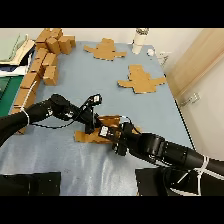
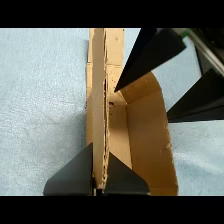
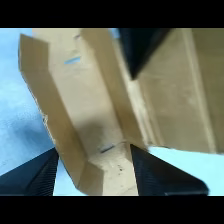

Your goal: Fold the box.

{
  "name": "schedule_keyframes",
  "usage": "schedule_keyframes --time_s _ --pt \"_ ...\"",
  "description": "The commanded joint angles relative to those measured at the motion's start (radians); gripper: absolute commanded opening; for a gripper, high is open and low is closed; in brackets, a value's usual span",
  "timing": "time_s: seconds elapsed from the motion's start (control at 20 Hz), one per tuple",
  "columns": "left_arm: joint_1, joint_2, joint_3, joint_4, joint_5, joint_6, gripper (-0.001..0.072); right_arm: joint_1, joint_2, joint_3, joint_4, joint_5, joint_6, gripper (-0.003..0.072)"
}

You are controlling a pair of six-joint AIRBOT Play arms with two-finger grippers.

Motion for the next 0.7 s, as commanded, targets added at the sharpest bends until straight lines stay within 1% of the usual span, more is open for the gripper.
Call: schedule_keyframes --time_s 0.0,0.15,0.3,0.45,0.65 --pt "0.0 -0.001 0.0 0.0 0.0 0.0 0.0012 -0.029 0.05 -0.001 0.006 0.001 -0.008 0.072" --pt "0.0 -0.001 0.0 0.0 0.0 0.0 0.0012 -0.077 0.06 -0.024 0.035 0.002 -0.031 0.072" --pt "0.0 -0.001 0.0 0.0 0.0 0.0 0.0012 -0.135 0.06 -0.024 0.149 0.029 -0.201 0.072" --pt "0.0 -0.001 0.0 0.0 0.0 0.0 0.0012 -0.207 0.066 -0.024 0.265 0.018 -0.318 0.072" --pt "0.0 -0.001 0.0 0.0 0.0 0.0 0.0012 -0.245 0.068 -0.024 0.319 0.016 -0.425 0.072"
